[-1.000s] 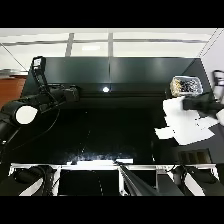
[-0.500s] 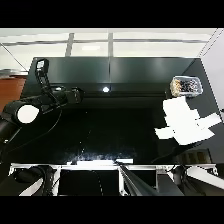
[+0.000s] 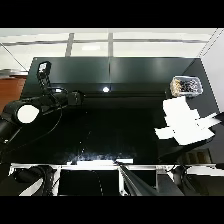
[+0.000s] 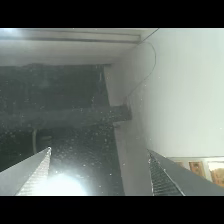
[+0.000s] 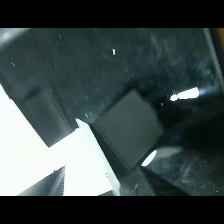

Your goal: Fold the box and place the chain.

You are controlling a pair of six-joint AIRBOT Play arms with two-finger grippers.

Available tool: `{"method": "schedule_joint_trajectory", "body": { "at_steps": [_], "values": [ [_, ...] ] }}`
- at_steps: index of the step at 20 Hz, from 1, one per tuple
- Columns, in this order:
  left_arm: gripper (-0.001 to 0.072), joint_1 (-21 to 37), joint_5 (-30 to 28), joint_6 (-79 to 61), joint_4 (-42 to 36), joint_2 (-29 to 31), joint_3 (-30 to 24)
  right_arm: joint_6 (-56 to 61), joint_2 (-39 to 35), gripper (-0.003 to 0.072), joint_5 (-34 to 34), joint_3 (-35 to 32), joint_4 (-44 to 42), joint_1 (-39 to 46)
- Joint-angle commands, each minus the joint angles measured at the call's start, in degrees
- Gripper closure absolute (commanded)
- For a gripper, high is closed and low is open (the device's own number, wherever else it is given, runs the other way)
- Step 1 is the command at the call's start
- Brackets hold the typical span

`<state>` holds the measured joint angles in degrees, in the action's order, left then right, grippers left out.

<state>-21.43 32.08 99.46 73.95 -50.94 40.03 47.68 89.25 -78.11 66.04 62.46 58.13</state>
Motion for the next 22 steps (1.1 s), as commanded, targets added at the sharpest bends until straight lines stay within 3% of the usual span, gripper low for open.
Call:
{"method": "schedule_joint_trajectory", "body": {
  "at_steps": [1,5,7,8,13,17,22],
  "values": [
    [0.0006,0.0,0.1,0.0,0.4,0.0,0.1,-1.4,1.6,0.0212,-1.1,0.5,-2.2,0.0],
    [0.0005,0.0,0.1,0.0,0.4,0.0,0.1,-2.6,1.6,0.0240,0.1,0.5,-1.1,-2.5],
    [0.0005,0.0,0.1,0.0,0.4,0.0,0.1,-3.2,1.6,0.0540,1.0,0.5,-1.0,-4.1],
    [0.0006,0.0,0.1,0.0,0.3,0.0,0.1,-3.6,1.6,0.0629,0.9,0.5,-0.9,-4.6],
    [0.0006,0.0,0.1,0.0,0.3,0.0,0.1,-3.6,1.6,0.0665,-4.8,0.4,-1.9,-4.9],
    [0.0006,0.0,0.0,0.0,0.3,0.0,0.1,-3.3,1.3,0.0665,-10.3,-1.5,-11.7,-5.6],
    [0.0010,0.0,0.1,0.0,-1.0,0.0,0.0,2.4,-3.9,0.0666,-8.9,-8.2,-14.2,-13.0]
  ]
}}
